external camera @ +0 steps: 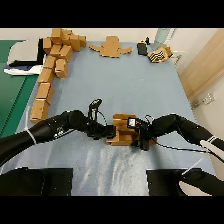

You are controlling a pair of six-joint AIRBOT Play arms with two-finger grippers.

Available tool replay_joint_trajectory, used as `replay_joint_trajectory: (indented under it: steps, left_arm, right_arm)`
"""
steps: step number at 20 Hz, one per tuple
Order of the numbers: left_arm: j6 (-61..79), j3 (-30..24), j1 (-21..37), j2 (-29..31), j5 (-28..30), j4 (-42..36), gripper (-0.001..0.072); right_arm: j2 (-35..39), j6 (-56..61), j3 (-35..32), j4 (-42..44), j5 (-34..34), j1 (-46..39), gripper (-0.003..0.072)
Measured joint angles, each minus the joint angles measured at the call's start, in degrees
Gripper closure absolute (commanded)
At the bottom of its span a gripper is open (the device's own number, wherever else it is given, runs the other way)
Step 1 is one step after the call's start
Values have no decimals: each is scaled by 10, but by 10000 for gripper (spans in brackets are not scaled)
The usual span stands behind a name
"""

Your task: Fold the box.

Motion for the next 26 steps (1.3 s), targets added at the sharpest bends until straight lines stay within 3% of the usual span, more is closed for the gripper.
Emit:
replay_joint_trajectory:
  steps: [6,16,26]
  left_arm:
    - [-108,62,-35,-49,-19,102,217]
    - [-290,130,-87,-78,-121,264,217]
    - [-332,172,-101,-86,-164,290,217]
  right_arm:
    - [0,0,0,0,0,0,222]
    - [0,0,0,0,0,0,222]
    - [0,1,0,0,0,0,222]
